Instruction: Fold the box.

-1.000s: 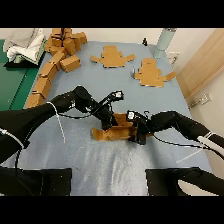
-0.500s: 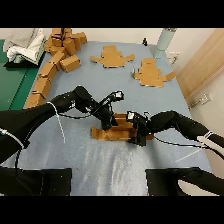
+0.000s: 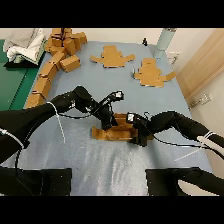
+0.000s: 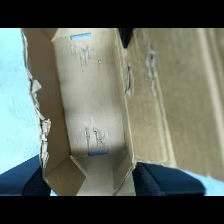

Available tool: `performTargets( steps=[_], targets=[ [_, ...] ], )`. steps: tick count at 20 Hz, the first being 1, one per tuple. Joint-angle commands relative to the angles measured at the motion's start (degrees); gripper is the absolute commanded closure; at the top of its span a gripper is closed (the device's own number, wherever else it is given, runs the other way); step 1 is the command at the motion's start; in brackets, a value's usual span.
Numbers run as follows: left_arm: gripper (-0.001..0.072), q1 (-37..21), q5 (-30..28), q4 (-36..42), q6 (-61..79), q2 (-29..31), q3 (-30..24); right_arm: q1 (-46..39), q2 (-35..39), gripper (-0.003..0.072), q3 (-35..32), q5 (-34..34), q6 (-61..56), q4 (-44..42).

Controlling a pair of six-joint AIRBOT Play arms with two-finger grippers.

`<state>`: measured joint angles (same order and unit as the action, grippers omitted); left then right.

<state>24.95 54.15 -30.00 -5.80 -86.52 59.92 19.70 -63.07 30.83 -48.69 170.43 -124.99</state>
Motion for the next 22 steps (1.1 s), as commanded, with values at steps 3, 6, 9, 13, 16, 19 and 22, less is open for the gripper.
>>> performTargets(
  steps=[3, 6, 9, 13, 16, 19, 22],
  targets=[
    [0.0696, 0.0, 0.0, 0.0, 0.0, 0.0, 0.0, 0.0, -0.2, -0.0025, 0.0, 0.6, 0.0, -0.3],
    [0.0696, 0.0, 0.0, 0.0, 0.0, 0.0, 0.0, 0.0, -0.2, -0.0024, 0.0, 1.5, 0.2, -1.6],
    [0.0696, 0.0, 0.0, 0.0, 0.0, 0.0, 0.0, 0.0, -0.2, -0.0013, 0.0, 1.5, 0.3, -1.5],
    [0.0696, 0.0, 0.0, 0.0, 0.0, 0.0, 0.0, 0.0, -0.2, -0.0013, 0.0, 1.5, 1.6, -1.2],
    [0.0696, 0.0, 0.0, 0.0, 0.0, 0.0, 0.0, 0.0, -0.3, 0.0063, 0.0, 1.5, 1.6, -1.2],
    [0.0696, 0.0, 0.0, 0.0, 0.0, 0.0, 0.0, 0.0, -1.3, 0.0108, 0.0, 1.5, 1.6, -1.2],
    [0.0696, 0.0, 0.0, 0.0, 0.0, 0.0, 0.0, 0.0, -2.0, 0.013, 0.0, 1.5, 1.6, -0.6]
  ],
)
